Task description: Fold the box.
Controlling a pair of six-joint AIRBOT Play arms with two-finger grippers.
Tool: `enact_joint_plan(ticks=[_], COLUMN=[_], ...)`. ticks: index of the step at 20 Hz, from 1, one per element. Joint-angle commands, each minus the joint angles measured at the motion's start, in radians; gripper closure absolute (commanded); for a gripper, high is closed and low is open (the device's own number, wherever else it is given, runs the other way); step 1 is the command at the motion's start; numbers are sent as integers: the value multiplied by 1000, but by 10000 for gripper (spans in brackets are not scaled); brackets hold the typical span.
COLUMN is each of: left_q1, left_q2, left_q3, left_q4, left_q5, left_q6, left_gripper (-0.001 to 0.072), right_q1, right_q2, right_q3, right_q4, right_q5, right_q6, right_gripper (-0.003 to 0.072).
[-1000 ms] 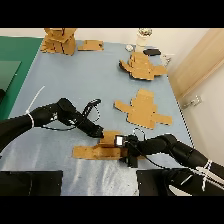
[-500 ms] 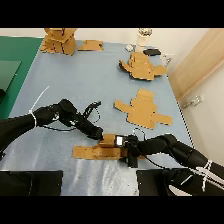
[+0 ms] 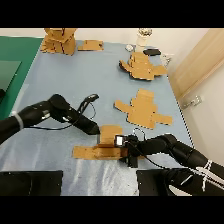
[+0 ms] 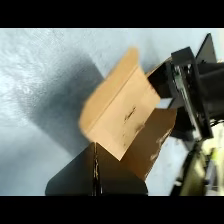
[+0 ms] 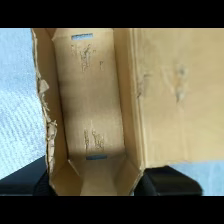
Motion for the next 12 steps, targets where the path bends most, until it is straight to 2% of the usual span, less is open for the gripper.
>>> enact_joint_plan(ticks=[1, 2, 3, 4, 5, 8, 12], left_q1=[31, 29, 23, 10, -8, -89, -217], left_q2=[221, 285, 340, 377, 401, 383, 301], left_q3=[-33, -50, -68, -85, -105, -167, -224], left_q4=[214, 243, 257, 257, 258, 259, 262], left_q5=[-40, -61, -80, -87, -83, -60, 87], left_q6=[169, 238, 288, 328, 359, 451, 496], left_gripper=[697, 695, 631, 222, 31, 17, -10], right_q1=[0, 0, 0, 0, 0, 0, 0], right_q2=[0, 0, 0, 0, 0, 0, 0], right_q3=[0, 0, 0, 0, 0, 0, 0], right_q4=[0, 0, 0, 0, 0, 0, 0], right_q5=[0, 0, 0, 0, 0, 0, 0], right_q6=[0, 0, 0, 0, 0, 0, 0], right_gripper=[97, 97, 97, 97, 97, 97, 97])
